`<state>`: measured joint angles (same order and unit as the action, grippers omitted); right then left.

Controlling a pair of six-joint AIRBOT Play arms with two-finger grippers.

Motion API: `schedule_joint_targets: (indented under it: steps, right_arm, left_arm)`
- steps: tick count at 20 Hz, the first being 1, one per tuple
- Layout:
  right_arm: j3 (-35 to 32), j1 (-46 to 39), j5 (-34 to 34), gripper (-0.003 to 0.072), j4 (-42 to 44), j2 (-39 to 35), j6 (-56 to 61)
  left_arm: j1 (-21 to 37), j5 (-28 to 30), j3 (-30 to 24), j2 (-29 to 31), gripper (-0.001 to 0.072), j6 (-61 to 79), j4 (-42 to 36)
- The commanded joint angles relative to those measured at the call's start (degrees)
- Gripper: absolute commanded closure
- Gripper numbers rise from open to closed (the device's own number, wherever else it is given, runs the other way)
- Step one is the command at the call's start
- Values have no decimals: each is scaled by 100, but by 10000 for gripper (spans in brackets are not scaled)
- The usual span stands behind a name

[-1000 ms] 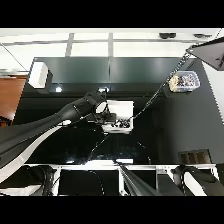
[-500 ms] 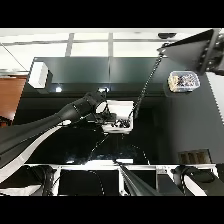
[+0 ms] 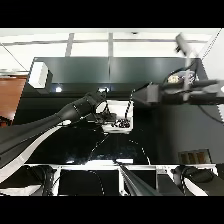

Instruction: Fold the box and place the chain.

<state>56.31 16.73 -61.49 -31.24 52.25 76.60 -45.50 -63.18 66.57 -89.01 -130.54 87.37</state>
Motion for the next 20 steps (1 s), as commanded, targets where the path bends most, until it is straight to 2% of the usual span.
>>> schedule_joint_targets:
  steps: [1,4,10,12,13,15,18,20]
  right_arm:
    - [-855,164,675,670,-107,195,-52]
    - [-1110,501,1237,670,-332,540,-240]
    - [-1110,708,839,665,-857,791,-376]
    - [-1108,713,931,499,-824,791,-376]
    - [-1082,671,892,370,-955,791,-391]
    - [-846,308,415,362,-1799,772,-367]
    - [-645,-732,-208,363,-3047,531,-197]
    - [-645,-1329,-634,363,-3128,417,-229]
  left_arm:
    - [4,0,0,-2,682,0,2]
    - [4,15,0,-2,682,0,0]
    - [4,0,0,-2,682,2,0]
    - [4,2,0,-2,682,2,0]
    - [4,17,0,-4,682,0,2]
    - [4,26,0,-15,682,0,2]
    - [4,39,0,-63,681,2,0]
    - [2,-39,0,-170,682,2,-7]
